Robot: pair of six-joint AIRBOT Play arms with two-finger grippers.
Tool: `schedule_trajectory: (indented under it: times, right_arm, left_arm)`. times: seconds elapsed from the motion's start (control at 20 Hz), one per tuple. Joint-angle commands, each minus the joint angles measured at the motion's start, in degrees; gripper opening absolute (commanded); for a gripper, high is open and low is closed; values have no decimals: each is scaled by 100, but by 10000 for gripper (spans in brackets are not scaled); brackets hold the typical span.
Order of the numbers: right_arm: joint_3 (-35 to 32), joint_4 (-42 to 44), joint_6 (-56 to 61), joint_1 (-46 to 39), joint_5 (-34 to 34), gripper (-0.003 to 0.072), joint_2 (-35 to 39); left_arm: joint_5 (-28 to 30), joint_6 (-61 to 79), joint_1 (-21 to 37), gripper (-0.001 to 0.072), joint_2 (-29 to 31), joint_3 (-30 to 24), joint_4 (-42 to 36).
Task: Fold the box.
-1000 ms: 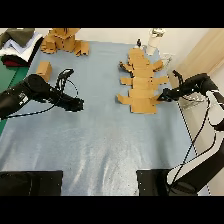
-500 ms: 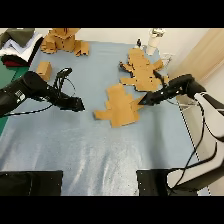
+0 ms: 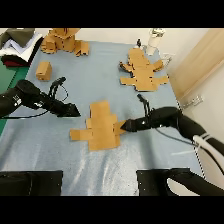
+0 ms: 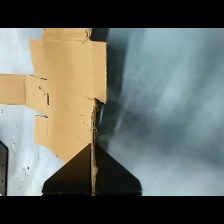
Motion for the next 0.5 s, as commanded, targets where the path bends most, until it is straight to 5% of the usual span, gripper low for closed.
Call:
schedule_trajectory:
  times: [0.0, 0.45]
  right_arm:
    - [-693, 15, 634, 769, 793, -2, 656]
    - [-986, -90, 640, 2017, 2050, -2, 761]
  left_arm:
    - [17, 616, 59, 468, -428, -144, -538]
    - [-289, 2076, 57, 467, -1558, -142, -2048]
